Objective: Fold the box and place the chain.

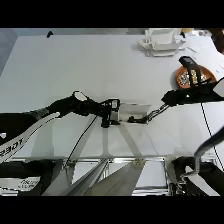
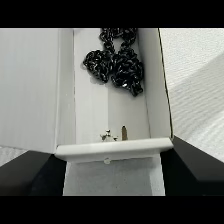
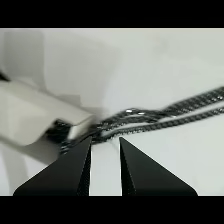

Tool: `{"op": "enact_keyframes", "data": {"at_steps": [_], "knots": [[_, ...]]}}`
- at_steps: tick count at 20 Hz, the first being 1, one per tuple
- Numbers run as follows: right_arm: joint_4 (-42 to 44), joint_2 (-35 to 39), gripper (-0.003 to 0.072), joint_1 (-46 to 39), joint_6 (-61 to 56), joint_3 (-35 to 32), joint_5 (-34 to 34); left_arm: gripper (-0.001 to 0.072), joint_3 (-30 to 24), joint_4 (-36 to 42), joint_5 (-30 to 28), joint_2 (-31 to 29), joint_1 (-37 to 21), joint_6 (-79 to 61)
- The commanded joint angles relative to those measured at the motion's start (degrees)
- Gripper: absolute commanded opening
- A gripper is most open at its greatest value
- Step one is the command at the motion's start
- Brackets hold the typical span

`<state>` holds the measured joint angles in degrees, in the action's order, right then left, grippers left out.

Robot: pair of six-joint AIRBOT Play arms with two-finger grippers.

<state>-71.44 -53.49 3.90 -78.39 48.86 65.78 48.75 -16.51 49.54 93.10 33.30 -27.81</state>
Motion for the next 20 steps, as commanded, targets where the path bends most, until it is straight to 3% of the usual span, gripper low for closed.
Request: {"op": "enact_keyframes", "data": {"at_steps": [1,13,20], "knots": [[-4.50,-4.59,0.0181,-1.60,-2.84,0.46,-0.70,0.0085,0.02,0.00,0.00,0.02,0.00,-0.02],[-9.57,-20.17,0.0208,6.38,-1.25,-1.07,-4.76,0.0085,0.02,0.00,0.00,0.02,0.00,-0.02],[-9.55,-21.59,0.0206,6.38,-1.03,-1.16,-6.86,0.0085,0.02,0.00,0.00,0.02,0.00,-0.02]]}}
